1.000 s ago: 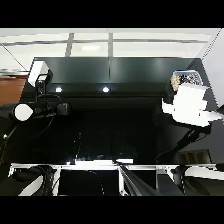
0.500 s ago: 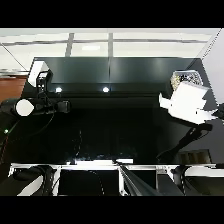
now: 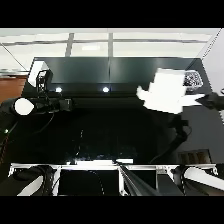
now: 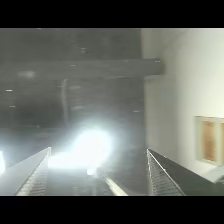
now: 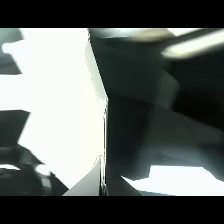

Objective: Fold the box and place the chain.

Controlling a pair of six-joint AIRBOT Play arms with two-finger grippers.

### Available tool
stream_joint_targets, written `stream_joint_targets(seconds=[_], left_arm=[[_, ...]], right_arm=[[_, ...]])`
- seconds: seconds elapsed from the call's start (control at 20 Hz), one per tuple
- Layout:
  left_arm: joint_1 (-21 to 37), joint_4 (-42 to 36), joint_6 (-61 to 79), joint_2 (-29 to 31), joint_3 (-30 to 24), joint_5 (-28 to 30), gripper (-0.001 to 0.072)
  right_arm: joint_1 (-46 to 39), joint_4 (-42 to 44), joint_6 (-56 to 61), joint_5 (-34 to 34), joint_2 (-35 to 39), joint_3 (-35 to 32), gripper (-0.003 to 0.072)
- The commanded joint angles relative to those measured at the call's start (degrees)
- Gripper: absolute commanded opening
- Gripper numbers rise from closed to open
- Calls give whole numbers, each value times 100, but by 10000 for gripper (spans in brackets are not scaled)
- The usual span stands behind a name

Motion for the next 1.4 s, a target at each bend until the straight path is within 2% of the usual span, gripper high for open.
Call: stream_joint_targets(seconds=[0.0, 0.15, 0.25, 0.4, 0.6, 0.8, 1.0, 1.1, 1.2, 1.3, 1.35], left_arm=[[-85, -1075, 789, -72, 7, 101, 711], [-107, -2426, 1849, -417, 162, 4, 710], [-33, -2986, 2308, -946, 560, -535, 711], [105, -3154, 2656, -2048, 1394, -1506, 710], [127, -3178, 3180, -3165, 2190, -2131, 711], [127, -4061, 4297, -4155, 2791, -3051, 710], [105, -4111, 4824, -4929, 3416, -3595, 710], [103, -4153, 5171, -5200, 3705, -4100, 676], [105, -3891, 5274, -5381, 3941, -4461, 560], [94, -3327, 5274, -5497, 4183, -4601, 379], [87, -3182, 5309, -5510, 4245, -4599, 332]], right_arm=[[901, 1633, -809, -540, 850, -1384, 14], [2111, 1827, -885, -1150, 1051, -2061, 14], [2874, 1825, -881, -1600, 1051, -2258, 14], [3753, 1847, -881, -2162, 1049, -2277, 14], [4103, 1836, -879, -2251, 1049, -2277, 14], [4107, 1832, -861, -2103, 1049, -2277, 14], [4107, 1832, -859, -1965, 1049, -2275, 14], [4107, 1832, -857, -1921, 1051, -2275, 14], [4107, 1829, -857, -1930, 1049, -2275, 14], [4107, 1825, -855, -1934, 1049, -2275, 14], [4107, 1821, -837, -1934, 1049, -2275, 14]])
